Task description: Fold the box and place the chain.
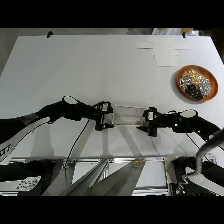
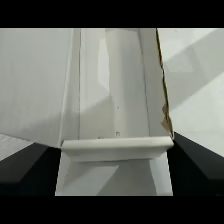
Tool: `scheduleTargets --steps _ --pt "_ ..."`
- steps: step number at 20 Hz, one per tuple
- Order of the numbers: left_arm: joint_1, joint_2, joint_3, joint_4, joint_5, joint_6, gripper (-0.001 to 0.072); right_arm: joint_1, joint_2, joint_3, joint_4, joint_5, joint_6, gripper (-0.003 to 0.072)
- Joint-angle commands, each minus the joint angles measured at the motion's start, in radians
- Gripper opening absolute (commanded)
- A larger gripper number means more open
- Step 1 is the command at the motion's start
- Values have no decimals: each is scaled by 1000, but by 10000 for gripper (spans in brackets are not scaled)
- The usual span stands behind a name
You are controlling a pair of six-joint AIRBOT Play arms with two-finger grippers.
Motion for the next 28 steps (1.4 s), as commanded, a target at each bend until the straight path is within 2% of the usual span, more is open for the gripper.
scheduleTargets --steps 1,2,4,6,7,8,9,10,28 --pt "-11 -2 3 -25 22 -17 693 0 1 0 0 0 0 476" --pt "-11 -2 3 -25 24 -17 689 0 1 0 0 0 0 476" --pt "-11 -1 3 -25 28 -17 626 0 1 0 0 0 0 476" --pt "-11 -1 3 -25 28 -17 620 0 1 0 0 1 0 476" --pt "-11 -1 3 -25 28 -17 546 0 1 0 0 0 0 476" --pt "-11 -2 3 -25 27 -17 439 0 1 0 0 0 0 476" --pt "-11 -1 2 -25 27 -17 282 0 1 0 0 0 0 476" --pt "-11 -1 2 -25 28 -17 193 0 1 0 0 0 0 476" --pt "-11 -1 2 -26 27 -24 209 0 1 0 0 0 0 476"
